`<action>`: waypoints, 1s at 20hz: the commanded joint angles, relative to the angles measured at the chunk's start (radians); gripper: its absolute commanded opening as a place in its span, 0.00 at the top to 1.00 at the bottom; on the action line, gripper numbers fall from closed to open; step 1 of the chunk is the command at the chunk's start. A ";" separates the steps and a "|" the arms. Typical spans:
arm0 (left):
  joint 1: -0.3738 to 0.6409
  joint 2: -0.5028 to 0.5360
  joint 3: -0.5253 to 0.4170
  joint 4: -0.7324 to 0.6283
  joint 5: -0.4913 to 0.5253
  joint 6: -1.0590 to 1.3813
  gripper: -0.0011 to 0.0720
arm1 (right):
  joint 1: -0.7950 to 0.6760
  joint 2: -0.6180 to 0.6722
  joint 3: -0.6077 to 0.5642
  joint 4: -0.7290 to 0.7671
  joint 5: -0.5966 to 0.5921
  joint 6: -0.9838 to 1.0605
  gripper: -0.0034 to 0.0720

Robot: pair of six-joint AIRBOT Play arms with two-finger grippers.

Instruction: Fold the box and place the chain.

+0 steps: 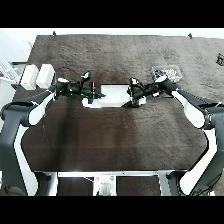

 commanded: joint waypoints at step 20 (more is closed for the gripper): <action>0.001 0.000 0.000 0.000 0.000 0.000 0.95 | 0.003 -0.019 0.003 0.025 -0.010 0.003 0.09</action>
